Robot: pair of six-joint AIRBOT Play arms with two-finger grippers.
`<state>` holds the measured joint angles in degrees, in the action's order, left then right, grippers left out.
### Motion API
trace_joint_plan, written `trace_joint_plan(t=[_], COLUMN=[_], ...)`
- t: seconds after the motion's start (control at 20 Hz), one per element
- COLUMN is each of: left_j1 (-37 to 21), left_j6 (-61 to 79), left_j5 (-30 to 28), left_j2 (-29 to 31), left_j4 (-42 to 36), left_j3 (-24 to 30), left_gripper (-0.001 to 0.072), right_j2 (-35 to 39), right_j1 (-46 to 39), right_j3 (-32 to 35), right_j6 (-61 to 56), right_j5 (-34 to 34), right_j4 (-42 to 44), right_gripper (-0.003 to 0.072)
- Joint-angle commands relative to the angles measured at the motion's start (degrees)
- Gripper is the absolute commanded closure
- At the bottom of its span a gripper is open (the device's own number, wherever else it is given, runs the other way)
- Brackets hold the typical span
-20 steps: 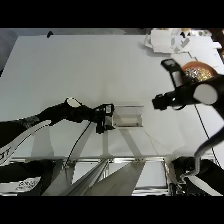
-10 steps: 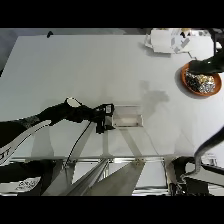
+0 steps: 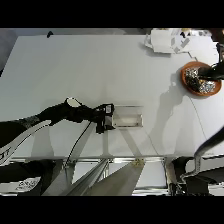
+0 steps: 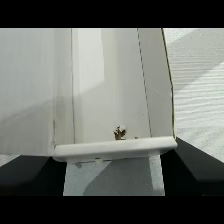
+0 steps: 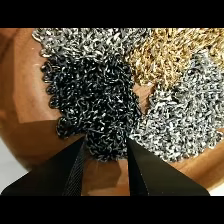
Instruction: Fold the box and place the chain.
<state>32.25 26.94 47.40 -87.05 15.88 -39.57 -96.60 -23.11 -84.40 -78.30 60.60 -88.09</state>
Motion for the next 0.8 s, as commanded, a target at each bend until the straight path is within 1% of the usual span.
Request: trace_joint_plan(t=[0.0, 0.3, 0.35, 0.55, 0.65, 0.7, 0.75], left_j1=[0.0, 0.0, 0.0, 0.0, 0.0, 0.0, 0.0], left_j6=[0.0, 0.0, 0.0, 0.0, 0.0, 0.0, 0.0], left_j5=[0.0, 0.0, 0.0, 0.0, 0.0, 0.0, 0.0], left_j2=[0.0, 0.0, 0.0, 0.0, 0.0, 0.0, 0.0], left_j4=[0.0, 0.0, 0.0, 0.0, 0.0, 0.0, 0.0], left_j3=[0.0, 0.0, 0.0, 0.0, 0.0, 0.0, 0.0], left_gripper=[0.0636, 0.0636, 0.0636, 0.0636, 0.0636, 0.0636, 0.0636], right_j2=[-2.9, -5.5, -5.6, -5.7, -5.9, -5.9, -5.9], right_j1=[-0.5, -0.5, -0.5, -0.5, -0.5, -0.5, -0.5], right_j3=[-0.2, -0.2, -0.2, -0.2, -0.2, -0.2, -0.2], right_j6=[0.9, 2.1, 2.1, 2.1, 2.1, 2.1, 2.1], right_j5=[-1.2, -3.4, -3.7, -5.2, -5.1, -4.9, -4.9], right_j4=[0.7, 2.1, 2.1, 1.5, 1.2, 1.3, 1.3], right_gripper=[0.0426, 0.0429, 0.0461, 0.048, 0.0542, 0.0588, 0.0605])
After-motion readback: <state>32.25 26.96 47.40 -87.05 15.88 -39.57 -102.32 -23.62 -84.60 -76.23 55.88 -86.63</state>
